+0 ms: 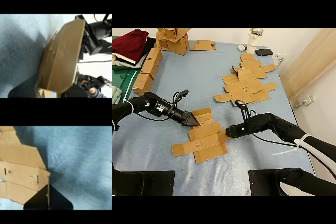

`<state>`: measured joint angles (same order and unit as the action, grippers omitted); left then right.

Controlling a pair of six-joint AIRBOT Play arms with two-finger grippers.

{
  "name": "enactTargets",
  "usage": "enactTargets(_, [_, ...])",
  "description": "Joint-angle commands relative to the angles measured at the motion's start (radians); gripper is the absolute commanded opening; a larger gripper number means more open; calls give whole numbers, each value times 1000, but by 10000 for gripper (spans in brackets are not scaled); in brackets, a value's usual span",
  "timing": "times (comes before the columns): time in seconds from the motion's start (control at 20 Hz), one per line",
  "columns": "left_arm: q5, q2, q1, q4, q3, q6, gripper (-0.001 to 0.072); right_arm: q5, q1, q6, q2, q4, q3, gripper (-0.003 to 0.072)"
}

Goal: Fold the box.

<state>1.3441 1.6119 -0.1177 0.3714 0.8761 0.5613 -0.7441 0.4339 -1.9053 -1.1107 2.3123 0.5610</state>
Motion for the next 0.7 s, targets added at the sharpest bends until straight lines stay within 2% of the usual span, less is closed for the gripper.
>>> enactTargets(0.0, [-2, 1, 1, 0, 0, -1, 298, -41, -41, -78, -8, 60, 1, -2])
enactTargets(0.3, [-44, 5, -1, -1, 0, -5, 296, -36, -41, -79, -8, 72, 0, -2])
enactTargets(0.35, [-43, 10, -2, 0, 0, -6, 264, -33, -41, -79, -8, 72, 0, -2])
enactTargets(0.4, [-43, 15, -5, 0, 0, -18, 23, -31, -41, -79, -8, 74, 0, -2])
enactTargets(0.65, [-43, 30, -7, -35, 0, -77, 11, -28, -41, -77, -8, 77, 0, 1])
